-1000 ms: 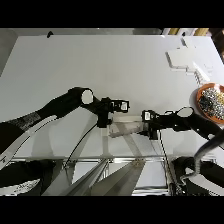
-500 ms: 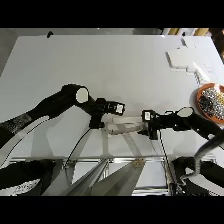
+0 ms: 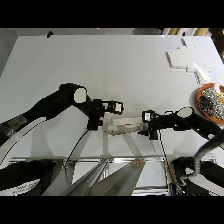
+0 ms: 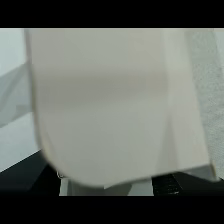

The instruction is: Fold the box and place the chain.

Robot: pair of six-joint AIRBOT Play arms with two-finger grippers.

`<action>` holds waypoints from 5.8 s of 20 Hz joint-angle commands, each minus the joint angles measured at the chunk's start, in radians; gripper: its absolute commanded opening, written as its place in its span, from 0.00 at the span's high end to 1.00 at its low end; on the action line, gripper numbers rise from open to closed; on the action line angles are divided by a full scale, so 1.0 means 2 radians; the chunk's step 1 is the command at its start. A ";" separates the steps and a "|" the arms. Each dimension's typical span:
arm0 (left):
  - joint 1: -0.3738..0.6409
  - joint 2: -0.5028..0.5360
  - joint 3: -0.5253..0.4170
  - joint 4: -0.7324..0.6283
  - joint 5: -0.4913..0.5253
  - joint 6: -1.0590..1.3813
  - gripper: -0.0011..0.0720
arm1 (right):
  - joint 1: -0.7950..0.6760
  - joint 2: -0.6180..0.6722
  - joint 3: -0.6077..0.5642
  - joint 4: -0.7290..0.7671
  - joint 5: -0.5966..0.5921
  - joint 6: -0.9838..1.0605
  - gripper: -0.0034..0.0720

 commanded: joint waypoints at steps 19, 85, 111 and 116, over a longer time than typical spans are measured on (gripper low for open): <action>-0.001 0.046 0.001 -0.054 0.010 -0.076 0.44 | 0.000 -0.005 0.000 -0.021 -0.004 -0.002 0.42; -0.042 -0.011 0.000 -0.077 0.105 0.006 0.98 | -0.001 0.045 0.001 -0.034 0.013 0.051 0.12; -0.042 -0.011 0.000 -0.077 0.108 0.005 0.94 | -0.001 -0.001 0.000 -0.026 -0.027 0.042 0.43; -0.042 -0.011 0.000 -0.076 0.108 0.006 0.93 | -0.001 0.009 0.000 -0.027 -0.042 0.042 0.43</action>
